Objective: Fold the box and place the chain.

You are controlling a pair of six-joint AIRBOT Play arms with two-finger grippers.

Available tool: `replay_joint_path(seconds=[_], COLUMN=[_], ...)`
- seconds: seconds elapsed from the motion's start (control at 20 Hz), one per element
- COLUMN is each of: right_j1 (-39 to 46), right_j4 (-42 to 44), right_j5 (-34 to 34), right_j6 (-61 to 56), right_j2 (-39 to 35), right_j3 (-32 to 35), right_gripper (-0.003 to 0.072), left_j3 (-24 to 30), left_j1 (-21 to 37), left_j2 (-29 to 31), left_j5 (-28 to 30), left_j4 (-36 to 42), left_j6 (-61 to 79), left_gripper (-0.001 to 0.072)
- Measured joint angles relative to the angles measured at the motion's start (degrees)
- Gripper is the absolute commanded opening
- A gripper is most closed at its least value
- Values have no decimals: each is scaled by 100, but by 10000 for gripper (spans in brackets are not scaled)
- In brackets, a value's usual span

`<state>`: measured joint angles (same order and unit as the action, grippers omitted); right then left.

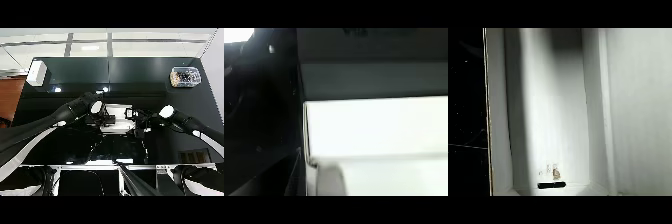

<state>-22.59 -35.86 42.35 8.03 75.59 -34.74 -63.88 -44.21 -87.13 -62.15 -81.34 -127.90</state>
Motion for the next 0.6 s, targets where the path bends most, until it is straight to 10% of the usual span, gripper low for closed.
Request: replay_joint_path(seconds=[0.2,0.3,0.6], right_j1=[0,0,0], right_j4=[2,2,9], right_j5=[0,0,0], right_j6=[0,-2,-13], right_j2=[0,0,0], right_j3=[0,0,0], right_gripper=[178,178,178], left_j3=[-96,-116,-197], left_j1=[-11,-11,-9], left_j2=[-142,-203,-260], left_j5=[-195,-308,-345], left_j4=[-83,-96,-120], left_j6=[-4,-20,-2], left_gripper=[327,147,23])
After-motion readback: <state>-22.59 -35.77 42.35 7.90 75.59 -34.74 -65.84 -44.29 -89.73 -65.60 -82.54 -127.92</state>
